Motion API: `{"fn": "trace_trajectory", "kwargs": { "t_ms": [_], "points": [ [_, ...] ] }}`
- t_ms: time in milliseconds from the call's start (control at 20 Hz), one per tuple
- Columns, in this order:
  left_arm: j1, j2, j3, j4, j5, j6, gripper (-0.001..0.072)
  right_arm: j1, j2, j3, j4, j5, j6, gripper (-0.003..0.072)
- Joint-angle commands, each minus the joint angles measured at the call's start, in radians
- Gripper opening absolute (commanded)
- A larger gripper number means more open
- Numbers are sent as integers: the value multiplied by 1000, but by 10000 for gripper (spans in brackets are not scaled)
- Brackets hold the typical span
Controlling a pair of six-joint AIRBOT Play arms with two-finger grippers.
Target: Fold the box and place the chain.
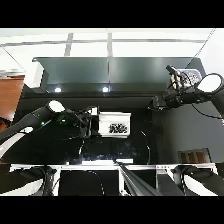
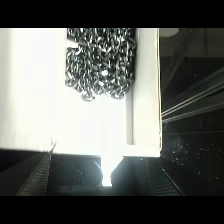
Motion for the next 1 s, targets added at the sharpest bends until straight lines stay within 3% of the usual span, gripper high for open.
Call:
{"fn": "trace_trajectory", "kwargs": {
  "t_ms": [0, 100, 150, 250, 350, 400, 450, 700, 800, 950],
  "points": [
    [-21, -3, 3, -14, 2, 3, 717, 0, 0, 0, 0, -3, 0, 388],
    [-41, -3, 3, -14, 29, 2, 714, 0, 0, 0, 0, -9, 0, 388],
    [-49, -3, 3, -14, 51, 1, 672, 0, 0, 0, 0, -11, 0, 388],
    [-58, -3, 3, -14, 61, 1, 457, 1, 0, -1, 0, -14, -5, 388],
    [-58, -2, 4, -15, 60, -2, 443, 18, -2, -1, 0, -42, -14, 390],
    [-58, -2, 4, -15, 60, -2, 443, 37, -6, -1, 5, -76, -14, 437],
    [-58, -2, 4, -15, 61, -2, 442, 61, -14, -1, 26, -121, -14, 711],
    [-58, -1, 18, -14, 60, -51, 443, 224, -108, 0, 150, -263, -136, 716],
    [-58, -1, 18, -14, 60, -51, 443, 269, -122, 1, 138, -247, -287, 716],
    [-58, -1, 19, -15, 62, -51, 443, 297, -121, 58, 135, -131, -503, 716]
  ]
}}
